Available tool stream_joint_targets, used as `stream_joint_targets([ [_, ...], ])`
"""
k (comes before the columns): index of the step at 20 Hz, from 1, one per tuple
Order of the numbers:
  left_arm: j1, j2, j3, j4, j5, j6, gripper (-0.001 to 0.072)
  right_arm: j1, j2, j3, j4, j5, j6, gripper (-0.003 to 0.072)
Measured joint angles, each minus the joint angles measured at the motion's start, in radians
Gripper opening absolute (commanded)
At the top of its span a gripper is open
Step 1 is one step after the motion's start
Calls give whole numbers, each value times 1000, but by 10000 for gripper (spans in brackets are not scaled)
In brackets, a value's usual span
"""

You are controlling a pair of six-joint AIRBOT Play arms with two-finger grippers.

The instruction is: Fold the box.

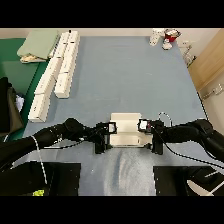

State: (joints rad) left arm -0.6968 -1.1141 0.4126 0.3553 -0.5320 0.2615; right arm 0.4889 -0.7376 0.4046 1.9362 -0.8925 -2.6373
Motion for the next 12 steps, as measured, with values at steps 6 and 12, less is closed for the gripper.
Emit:
stream_joint_targets([
  [6,0,0,0,0,0,0,463,47,-20,-6,48,50,-58,78],
  [12,0,0,0,0,0,0,462,81,-62,-6,94,109,-95,531],
])
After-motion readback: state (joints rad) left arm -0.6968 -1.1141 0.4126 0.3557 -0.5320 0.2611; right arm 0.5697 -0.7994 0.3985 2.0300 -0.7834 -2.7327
